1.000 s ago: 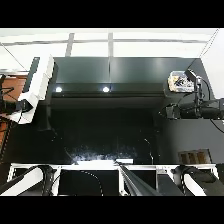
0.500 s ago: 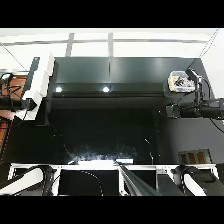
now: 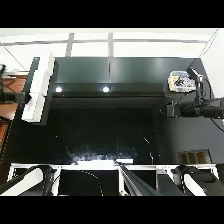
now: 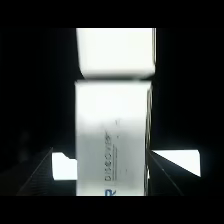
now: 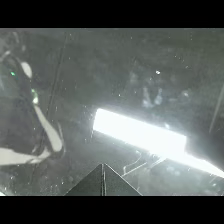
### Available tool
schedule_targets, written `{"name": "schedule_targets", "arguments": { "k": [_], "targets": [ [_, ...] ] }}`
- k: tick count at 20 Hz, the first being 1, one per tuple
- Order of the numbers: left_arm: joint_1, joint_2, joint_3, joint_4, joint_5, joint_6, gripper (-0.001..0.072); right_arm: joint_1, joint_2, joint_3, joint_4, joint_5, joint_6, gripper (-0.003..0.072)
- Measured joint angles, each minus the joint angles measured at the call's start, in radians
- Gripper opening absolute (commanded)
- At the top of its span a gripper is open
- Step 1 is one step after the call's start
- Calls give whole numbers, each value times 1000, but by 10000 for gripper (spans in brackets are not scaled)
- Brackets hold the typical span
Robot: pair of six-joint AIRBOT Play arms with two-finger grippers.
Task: Fold the box and place the chain.
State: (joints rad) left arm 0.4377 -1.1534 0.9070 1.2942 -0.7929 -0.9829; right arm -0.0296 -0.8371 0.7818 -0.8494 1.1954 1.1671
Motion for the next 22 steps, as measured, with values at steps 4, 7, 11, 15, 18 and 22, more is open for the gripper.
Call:
{"name": "schedule_targets", "arguments": {
  "k": [4, 7, 11, 15, 18, 22],
  "targets": [
    [-6, 129, 88, -165, -42, -11, 37, 0, 4, 113, -1, 23, -6, 15],
    [-57, 223, 109, -322, -162, -12, 29, 0, 55, 177, -35, 76, -6, 12],
    [-215, 370, 0, -398, -245, 10, 32, 10, 221, 72, -74, -77, -42, 14],
    [-381, 547, -264, -427, -93, 86, 32, 30, 349, -174, -84, -372, -100, 18],
    [-425, 614, -383, -433, -9, 106, 33, 34, 377, -278, -98, -476, -116, 20],
    [-443, 644, -440, -433, 29, 117, 33, 35, 389, -327, -116, -515, -124, 20]
  ]
}}
